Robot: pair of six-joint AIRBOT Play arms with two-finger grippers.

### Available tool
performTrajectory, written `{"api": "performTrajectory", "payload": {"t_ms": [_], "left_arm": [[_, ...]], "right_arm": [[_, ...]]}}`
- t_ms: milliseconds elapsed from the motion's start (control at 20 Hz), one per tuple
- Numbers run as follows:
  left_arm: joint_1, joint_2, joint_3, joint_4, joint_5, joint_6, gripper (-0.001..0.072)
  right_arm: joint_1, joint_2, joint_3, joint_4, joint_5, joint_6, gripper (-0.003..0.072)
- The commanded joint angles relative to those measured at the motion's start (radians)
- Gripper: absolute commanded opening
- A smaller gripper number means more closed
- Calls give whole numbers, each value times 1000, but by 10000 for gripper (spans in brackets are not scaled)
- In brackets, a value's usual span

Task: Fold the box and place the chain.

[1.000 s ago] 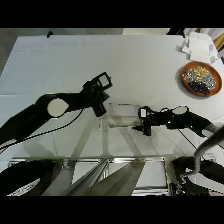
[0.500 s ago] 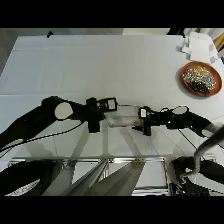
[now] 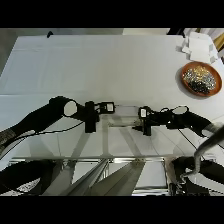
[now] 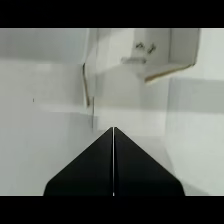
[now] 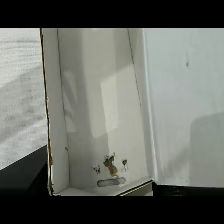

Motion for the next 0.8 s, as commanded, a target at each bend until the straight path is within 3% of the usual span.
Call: {"api": "performTrajectory", "payload": {"t_ms": [0, 100, 200, 400, 550, 750], "left_arm": [[50, -5, -49, 0, -6, 72, 11], [50, -6, -65, -19, -11, 185, 53], [43, -6, -65, -61, 3, 296, 215], [42, -6, -65, -171, 111, 438, 420], [43, -7, -65, -233, 167, 504, 421], [42, -9, -65, -254, 160, 570, 415]], "right_arm": [[0, 0, 0, 0, 0, 0, 414], [0, 0, 0, 0, 0, 0, 414], [0, 0, 0, 0, 0, 0, 414], [0, 0, 0, 0, 0, 0, 414], [0, 0, 0, 0, 0, 0, 414], [0, 0, 0, 0, 0, 0, 414]]}}
